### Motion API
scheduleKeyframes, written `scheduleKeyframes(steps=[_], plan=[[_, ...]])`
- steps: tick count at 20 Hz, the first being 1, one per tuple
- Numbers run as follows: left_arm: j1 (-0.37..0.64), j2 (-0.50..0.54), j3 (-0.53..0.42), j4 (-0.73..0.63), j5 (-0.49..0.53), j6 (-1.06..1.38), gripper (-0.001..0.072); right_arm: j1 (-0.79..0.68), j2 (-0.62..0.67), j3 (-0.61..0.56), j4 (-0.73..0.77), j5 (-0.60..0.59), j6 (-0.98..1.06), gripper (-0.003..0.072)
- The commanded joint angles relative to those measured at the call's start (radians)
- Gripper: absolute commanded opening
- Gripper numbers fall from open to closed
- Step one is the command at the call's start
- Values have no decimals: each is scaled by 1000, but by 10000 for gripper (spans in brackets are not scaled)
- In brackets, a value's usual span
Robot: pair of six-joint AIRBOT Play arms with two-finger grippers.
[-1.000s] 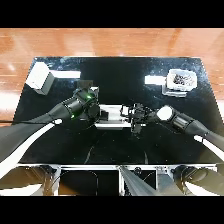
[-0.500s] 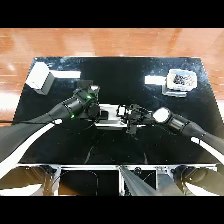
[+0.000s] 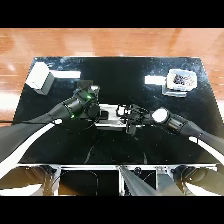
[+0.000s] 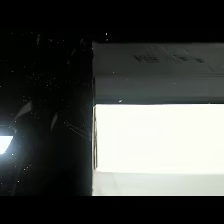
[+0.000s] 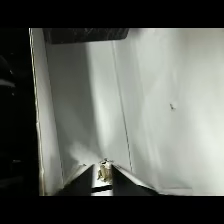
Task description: Fold the box and place the chain.
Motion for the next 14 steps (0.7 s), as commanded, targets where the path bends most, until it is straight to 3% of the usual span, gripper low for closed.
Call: scheduleKeyframes(steps=[1,12,13,14], plan=[[1,0,0,0,2,0,21,1,-4,0,3,3,4,291],[0,0,0,-1,3,0,21,0,-4,0,2,3,19,293],[0,0,0,-1,3,0,21,1,-4,0,2,4,19,320],[0,0,0,-1,3,0,21,0,-4,0,2,4,19,443]])
